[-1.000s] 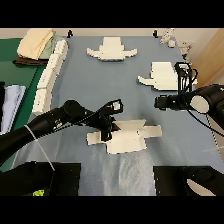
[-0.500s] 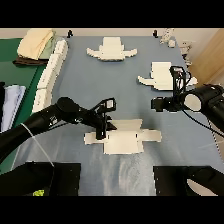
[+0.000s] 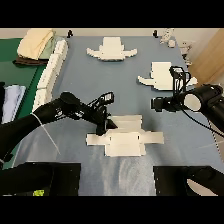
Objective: Fold the box.
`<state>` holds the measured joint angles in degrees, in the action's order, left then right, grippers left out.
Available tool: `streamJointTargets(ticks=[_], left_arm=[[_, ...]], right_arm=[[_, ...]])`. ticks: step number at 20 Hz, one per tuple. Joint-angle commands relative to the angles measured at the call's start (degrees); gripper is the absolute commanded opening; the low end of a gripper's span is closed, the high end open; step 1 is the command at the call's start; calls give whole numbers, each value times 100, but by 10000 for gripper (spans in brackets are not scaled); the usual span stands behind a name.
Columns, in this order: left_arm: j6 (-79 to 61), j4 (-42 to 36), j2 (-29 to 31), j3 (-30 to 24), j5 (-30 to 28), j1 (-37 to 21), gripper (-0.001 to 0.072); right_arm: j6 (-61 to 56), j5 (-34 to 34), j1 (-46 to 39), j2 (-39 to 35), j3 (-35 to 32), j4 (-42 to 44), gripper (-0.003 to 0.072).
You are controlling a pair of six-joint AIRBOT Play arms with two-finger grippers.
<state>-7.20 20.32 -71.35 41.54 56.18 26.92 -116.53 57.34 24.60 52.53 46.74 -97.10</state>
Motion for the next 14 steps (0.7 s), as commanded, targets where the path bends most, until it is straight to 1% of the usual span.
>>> streamJointTargets(ticks=[1, 3, 7, 10, 12, 14], left_arm=[[-42, 79, -192, 22, -101, -13, 16], [210, 304, -195, 22, -216, -11, 15], [634, 479, -131, 39, -212, -9, 15], [798, 595, 168, 107, -232, -9, 14], [774, 608, 444, 107, -389, 28, 14], [503, 599, 592, 105, -483, 149, 14]], right_arm=[[-9, -55, 2, 2, 7, 2, 337], [-9, -85, 2, 2, 7, 2, 337], [-7, -85, 2, 2, 7, 2, 336], [-4, -85, 2, 2, 7, 0, 336], [-4, -87, 2, 2, 7, -2, 336], [-4, -92, 2, 2, 7, -4, 336]])
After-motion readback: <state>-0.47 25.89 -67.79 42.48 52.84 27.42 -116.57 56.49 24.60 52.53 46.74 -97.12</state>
